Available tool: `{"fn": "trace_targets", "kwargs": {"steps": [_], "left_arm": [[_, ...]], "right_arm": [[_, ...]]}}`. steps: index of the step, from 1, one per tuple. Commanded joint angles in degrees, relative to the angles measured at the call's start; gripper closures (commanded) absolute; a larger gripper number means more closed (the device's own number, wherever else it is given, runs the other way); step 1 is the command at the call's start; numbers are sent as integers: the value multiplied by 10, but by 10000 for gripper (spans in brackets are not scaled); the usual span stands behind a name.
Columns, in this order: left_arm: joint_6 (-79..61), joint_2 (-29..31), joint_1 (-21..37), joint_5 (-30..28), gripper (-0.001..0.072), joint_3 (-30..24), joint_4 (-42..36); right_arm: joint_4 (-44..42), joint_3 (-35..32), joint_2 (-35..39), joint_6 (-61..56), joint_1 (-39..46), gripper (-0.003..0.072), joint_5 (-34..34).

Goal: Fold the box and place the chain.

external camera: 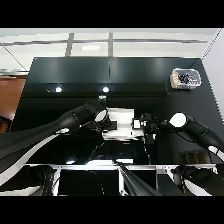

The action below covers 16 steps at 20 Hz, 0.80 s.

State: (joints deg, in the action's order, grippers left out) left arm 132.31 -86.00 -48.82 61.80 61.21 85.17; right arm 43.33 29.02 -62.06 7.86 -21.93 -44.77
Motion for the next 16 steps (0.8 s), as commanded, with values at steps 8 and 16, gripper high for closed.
{"fn": "trace_targets", "kwargs": {"steps": [8,16], "left_arm": [[-1,0,0,-2,679,1,0],[-1,0,0,-3,679,1,-2]], "right_arm": [[-82,0,-4,-40,-8,547,-17],[-131,0,-42,-46,-22,550,5]]}}
